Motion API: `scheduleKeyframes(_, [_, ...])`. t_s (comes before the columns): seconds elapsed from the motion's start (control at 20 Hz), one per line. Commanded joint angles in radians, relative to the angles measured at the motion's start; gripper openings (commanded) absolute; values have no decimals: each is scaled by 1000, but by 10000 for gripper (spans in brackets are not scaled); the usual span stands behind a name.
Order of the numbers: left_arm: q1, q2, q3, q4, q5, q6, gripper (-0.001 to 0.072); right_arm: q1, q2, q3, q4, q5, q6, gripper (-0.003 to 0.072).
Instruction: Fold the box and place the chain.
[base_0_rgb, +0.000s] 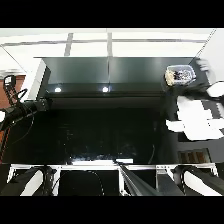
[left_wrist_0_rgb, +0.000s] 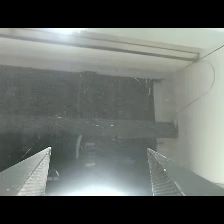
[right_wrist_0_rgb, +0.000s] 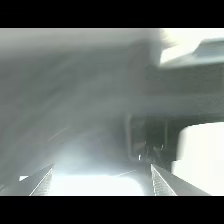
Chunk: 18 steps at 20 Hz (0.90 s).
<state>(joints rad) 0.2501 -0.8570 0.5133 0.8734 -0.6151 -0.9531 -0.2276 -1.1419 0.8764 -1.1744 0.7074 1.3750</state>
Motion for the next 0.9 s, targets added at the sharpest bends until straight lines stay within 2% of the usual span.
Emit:
scheduleKeyframes(0.0, [-1,-2,0,0,-19,0,710,-364,-6,50,32,-89,60,697])
scheduleKeyframes(0.15, [-1,-6,0,0,-19,0,710,-668,-62,58,48,-56,7,695])
scheduleKeyframes(0.25, [-1,-13,0,0,-19,0,709,-809,-134,109,55,36,-43,695])
scheduleKeyframes(0.35, [-1,-19,0,0,-22,0,709,-889,-230,210,65,187,-142,695])
scheduleKeyframes(0.55, [-1,-34,0,0,-24,0,710,-893,-434,406,83,548,-452,694])
scheduleKeyframes(0.6, [-1,-35,0,0,-24,0,709,-870,-461,418,77,597,-521,693])
scheduleKeyframes(0.7, [-1,-35,0,-1,-24,0,709,-808,-487,418,33,608,-612,691])
scheduleKeyframes(0.85, [-1,-35,0,-1,-24,-1,710,-730,-487,418,-44,579,-625,452])
